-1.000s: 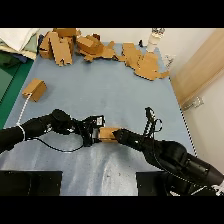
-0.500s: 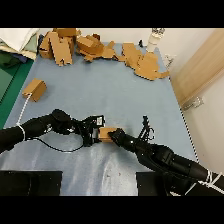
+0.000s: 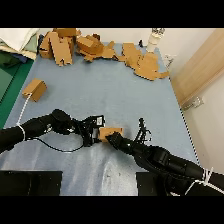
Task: Fold the box.
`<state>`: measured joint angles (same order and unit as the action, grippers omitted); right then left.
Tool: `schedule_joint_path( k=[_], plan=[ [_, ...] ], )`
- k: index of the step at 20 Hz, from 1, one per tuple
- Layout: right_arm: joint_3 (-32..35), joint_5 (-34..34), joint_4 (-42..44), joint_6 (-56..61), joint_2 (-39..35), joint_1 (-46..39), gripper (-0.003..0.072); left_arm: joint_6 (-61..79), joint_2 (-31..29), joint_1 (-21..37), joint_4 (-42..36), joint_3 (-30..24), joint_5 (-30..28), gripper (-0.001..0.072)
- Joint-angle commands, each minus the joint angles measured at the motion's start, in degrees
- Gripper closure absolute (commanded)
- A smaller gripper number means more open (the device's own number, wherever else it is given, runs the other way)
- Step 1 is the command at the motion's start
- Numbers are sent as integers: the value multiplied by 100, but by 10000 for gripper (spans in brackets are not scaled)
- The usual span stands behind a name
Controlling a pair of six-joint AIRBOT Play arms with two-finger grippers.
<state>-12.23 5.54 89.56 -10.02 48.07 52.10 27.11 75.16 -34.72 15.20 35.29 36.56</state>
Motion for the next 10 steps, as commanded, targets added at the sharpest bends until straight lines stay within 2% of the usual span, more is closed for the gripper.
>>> schedule_joint_path(
  k=[1,4,5,6,10],
  plan=[
    [4,9,-87,-7,17,15,684,4,-2,7,2,2,-7,298],
    [-9,518,-87,-146,-195,2,684,4,-2,7,2,0,-11,298],
    [-33,468,-85,-256,-382,-55,684,4,-2,7,4,0,-13,298],
    [-48,219,-85,-404,-640,-192,684,4,-2,7,2,0,-20,298],
    [-50,-1648,-417,-750,-1878,-1150,684,2,-2,7,2,0,-22,298]
  ],
)
